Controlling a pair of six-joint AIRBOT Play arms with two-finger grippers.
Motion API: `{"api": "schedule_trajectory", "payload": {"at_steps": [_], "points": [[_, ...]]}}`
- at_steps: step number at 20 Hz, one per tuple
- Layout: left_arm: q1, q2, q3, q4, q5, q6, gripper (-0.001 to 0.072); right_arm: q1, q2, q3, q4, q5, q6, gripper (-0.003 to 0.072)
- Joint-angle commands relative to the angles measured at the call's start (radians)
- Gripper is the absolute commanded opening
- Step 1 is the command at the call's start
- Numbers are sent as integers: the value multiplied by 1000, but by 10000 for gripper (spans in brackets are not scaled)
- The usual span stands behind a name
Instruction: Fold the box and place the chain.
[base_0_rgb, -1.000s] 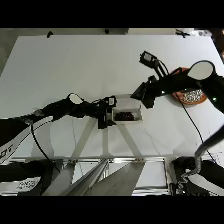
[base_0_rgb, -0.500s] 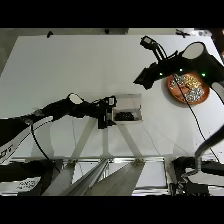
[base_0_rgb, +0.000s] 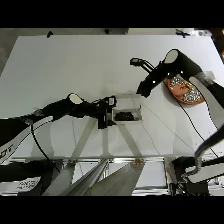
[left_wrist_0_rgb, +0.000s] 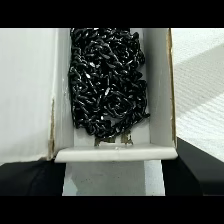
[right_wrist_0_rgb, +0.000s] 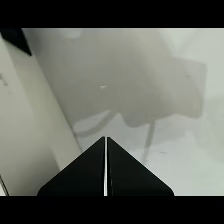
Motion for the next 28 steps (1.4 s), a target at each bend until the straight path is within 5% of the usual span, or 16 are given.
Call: {"api": "schedule_trajectory", "payload": {"at_steps": [1,8,14,19,28], "points": [[0,0,0,0,0,0,366,31,-16,2,6,62,-34,7],[0,0,0,0,0,0,366,100,23,1,5,129,-29,14],[0,0,0,0,0,0,366,104,166,-38,-8,111,-30,270],[0,0,0,0,0,0,366,170,220,-235,-49,-54,-34,439],[0,0,0,0,0,0,366,253,352,-278,-75,-92,-56,441]]}}
